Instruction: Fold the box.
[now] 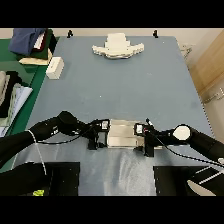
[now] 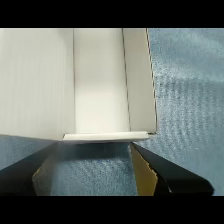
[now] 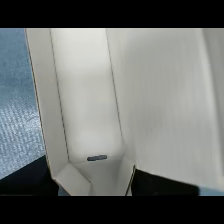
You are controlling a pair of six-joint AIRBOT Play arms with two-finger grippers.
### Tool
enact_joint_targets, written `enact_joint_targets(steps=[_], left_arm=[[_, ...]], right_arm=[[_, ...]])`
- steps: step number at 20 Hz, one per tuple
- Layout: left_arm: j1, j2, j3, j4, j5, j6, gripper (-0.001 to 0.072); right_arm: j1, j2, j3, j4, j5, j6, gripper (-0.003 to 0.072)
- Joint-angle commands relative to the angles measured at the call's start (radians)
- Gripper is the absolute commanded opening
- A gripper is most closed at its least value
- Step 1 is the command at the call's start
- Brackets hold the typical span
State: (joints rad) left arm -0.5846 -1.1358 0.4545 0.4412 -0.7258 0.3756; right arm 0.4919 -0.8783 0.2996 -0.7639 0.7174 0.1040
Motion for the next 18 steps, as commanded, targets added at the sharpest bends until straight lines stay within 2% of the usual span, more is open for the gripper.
enact_joint_targets(steps=[1, 12, 18], left_arm=[[0.0, 0.024, -0.005, 0.007, -0.035, -0.002, 0.0697], [0.003, 0.026, -0.009, -0.001, -0.034, -0.055, 0.0697], [-0.055, 0.004, -0.01, -0.041, 0.019, -0.055, 0.0697]], right_arm=[[0.001, 0.0, 0.0, -0.003, 0.0, 0.0, 0.052], [0.001, 0.0, 0.0, -0.003, 0.0, 0.0, 0.0519], [0.001, 0.0, 0.0, -0.003, 0.0, 0.0, 0.052]])
